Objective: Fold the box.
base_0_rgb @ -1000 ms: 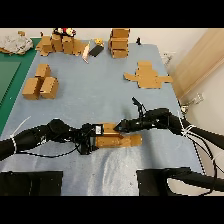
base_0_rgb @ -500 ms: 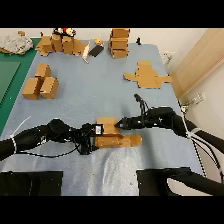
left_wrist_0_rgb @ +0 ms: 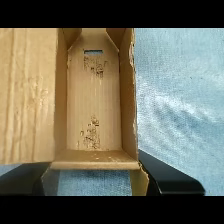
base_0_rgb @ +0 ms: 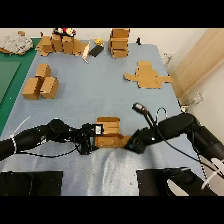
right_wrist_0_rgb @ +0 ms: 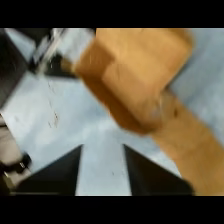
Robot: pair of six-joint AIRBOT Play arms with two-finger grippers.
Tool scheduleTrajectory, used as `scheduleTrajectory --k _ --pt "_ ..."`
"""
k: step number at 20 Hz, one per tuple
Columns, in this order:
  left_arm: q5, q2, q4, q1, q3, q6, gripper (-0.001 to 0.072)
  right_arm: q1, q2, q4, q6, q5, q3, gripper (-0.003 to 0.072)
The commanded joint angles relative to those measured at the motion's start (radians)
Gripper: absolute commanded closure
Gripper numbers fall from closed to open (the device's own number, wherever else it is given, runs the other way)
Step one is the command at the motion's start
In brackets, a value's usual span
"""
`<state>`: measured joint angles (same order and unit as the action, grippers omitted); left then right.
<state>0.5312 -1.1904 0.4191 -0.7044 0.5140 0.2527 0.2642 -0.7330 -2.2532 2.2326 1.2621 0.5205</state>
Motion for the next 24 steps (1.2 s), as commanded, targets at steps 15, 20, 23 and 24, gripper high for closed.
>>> scheduleTrajectory --k 15,20,23,24 --pt "0.000 0.000 0.000 0.000 0.000 0.000 0.0341 0.194 -0.146 0.254 0.293 -0.346 -0.026 0.0167" --pt "0.000 0.000 0.000 0.000 0.000 0.000 0.0341 0.206 -0.159 0.242 0.415 -0.427 -0.025 0.0194" --pt "0.000 0.000 0.000 0.000 0.000 0.000 0.0341 0.208 -0.159 0.217 0.486 -0.381 -0.025 0.0418" --pt "0.000 0.000 0.000 0.000 0.000 0.000 0.0341 0.212 -0.159 0.215 0.492 -0.380 -0.025 0.0425"
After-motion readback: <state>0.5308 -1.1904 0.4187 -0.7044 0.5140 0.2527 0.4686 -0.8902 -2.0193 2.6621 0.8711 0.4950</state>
